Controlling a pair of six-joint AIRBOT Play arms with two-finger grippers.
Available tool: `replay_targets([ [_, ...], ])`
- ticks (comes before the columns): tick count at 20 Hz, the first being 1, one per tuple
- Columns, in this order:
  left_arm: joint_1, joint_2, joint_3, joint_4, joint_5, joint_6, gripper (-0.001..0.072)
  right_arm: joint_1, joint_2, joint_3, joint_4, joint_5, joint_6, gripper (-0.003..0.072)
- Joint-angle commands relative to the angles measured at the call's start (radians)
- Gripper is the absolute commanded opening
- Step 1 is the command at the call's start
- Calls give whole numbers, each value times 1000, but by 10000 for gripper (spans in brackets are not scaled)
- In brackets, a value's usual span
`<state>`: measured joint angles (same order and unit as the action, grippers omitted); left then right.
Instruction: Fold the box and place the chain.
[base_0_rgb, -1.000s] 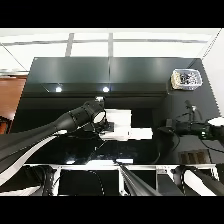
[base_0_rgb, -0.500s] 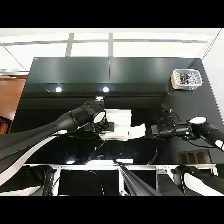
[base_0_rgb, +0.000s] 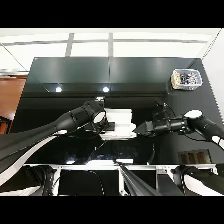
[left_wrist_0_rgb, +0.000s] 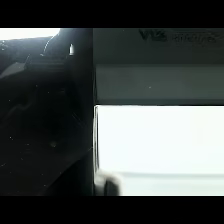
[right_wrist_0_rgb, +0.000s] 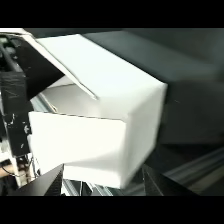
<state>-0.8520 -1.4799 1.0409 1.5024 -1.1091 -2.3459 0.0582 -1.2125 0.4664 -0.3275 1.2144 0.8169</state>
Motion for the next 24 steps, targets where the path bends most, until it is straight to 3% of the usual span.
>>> replay_targets([
  [1, 0, 0, 1, 0, 8, 0, 28, 117, -1, 60, -18, -90, 79, 534],
  [5, 0, 0, 1, 0, 8, 0, 28, 236, -1, 134, -154, -215, 240, 533],
  [6, 0, 0, 1, 0, 8, 0, 28, 259, -1, 145, -190, -228, 262, 493],
  [7, 0, 0, 1, 0, 8, 1, 28, 280, -1, 156, -235, -243, 296, 395],
  [10, 0, 0, 1, 0, 8, 0, 28, 323, -1, 172, -351, -270, 412, 395],
  [15, 0, 0, 1, -1, 8, 0, 28, 397, -1, 182, -423, -330, 547, 358],
  [17, 0, 0, 1, -1, 8, 0, 28, 452, -2, 227, -578, -349, 690, 358],
  [21, 0, 0, 1, 0, 9, 1, 28, 552, -4, 338, -875, -298, 1009, 357],
  [22, 0, 0, 1, 0, 9, 0, 28, 570, -11, 356, -902, -298, 1047, 287],
  [24, 0, 0, 1, -1, 8, 0, 28, 615, -53, 395, -970, -258, 1144, 264],
])
